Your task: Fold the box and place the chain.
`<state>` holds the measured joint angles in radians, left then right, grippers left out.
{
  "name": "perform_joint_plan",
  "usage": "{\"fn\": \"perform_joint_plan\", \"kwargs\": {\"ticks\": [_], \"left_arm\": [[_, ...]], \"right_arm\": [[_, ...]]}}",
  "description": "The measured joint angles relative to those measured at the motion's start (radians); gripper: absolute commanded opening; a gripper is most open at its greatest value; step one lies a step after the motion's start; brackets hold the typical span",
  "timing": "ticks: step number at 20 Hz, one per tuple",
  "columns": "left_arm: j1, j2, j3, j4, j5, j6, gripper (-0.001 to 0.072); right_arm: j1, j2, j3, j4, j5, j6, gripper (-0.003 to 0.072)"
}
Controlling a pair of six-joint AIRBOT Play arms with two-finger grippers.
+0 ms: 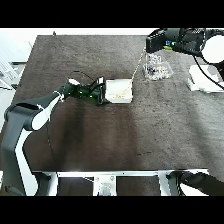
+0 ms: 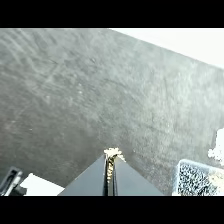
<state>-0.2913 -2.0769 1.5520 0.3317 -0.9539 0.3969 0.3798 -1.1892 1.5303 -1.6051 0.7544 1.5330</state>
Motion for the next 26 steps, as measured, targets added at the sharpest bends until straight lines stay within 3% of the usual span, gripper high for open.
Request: {"fn": "perform_joint_plan", "kwargs": {"ticks": [12,16,22,26], "left_arm": [[0.0,0.0,0.0,0.0,0.0,0.0,0.0514],[0.0,0.0,0.0,0.0,0.0,0.0,0.0515],[0.0,0.0,0.0,0.0,0.0,0.0,0.0514],[0.0,0.0,0.0,0.0,0.0,0.0,0.0515]], "right_arm": [[0.2,0.037,0.052,-0.175,0.022,0.101,0.0005],[0.233,0.021,-0.036,-0.183,0.014,0.174,0.0005],[0.226,-0.014,-0.216,-0.19,-0.108,0.318,0.0005],[0.208,-0.103,-0.325,-0.188,-0.203,0.412,0.0005]]}}
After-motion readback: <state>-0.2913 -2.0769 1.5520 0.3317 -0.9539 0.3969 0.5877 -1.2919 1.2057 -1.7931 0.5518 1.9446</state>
